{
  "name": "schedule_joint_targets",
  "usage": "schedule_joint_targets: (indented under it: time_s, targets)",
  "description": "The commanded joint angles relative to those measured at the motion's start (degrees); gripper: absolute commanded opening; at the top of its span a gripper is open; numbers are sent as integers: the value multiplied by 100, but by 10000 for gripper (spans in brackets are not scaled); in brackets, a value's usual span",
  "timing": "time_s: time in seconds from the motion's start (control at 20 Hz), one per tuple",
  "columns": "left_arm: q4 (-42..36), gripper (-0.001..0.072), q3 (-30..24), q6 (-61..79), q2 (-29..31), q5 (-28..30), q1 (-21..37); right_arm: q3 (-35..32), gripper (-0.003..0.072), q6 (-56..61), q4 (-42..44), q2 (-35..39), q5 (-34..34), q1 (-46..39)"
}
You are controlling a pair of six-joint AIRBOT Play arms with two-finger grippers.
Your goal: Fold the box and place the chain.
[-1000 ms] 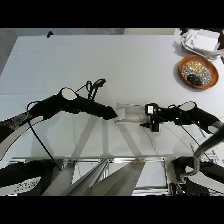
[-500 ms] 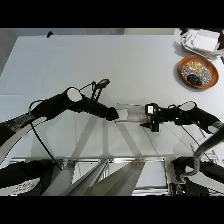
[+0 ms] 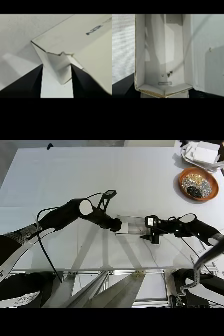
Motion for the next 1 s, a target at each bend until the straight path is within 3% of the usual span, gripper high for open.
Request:
schedule_joint_targets:
  time_s: [0.0, 0.2, 0.4, 0.75, 0.95]
  targets:
    - [857, 368, 481, -1034, -214, -369, -216, 2, 412, 2, 2, 2, 2, -2]
    - [1344, 368, 1023, -1744, -608, -990, -459, 2, 412, 2, 2, 2, 2, -2]
    - [1622, 329, 1283, -2253, -885, -1093, -678, 2, 412, 2, 2, 4, 2, -2]
    - [2068, 329, 1617, -3156, -1180, -1755, -815, 2, 412, 2, 2, 2, 0, -2]
    - [2155, 329, 1978, -3499, -1364, -1773, -793, 2, 412, 2, 2, 2, 2, -2]
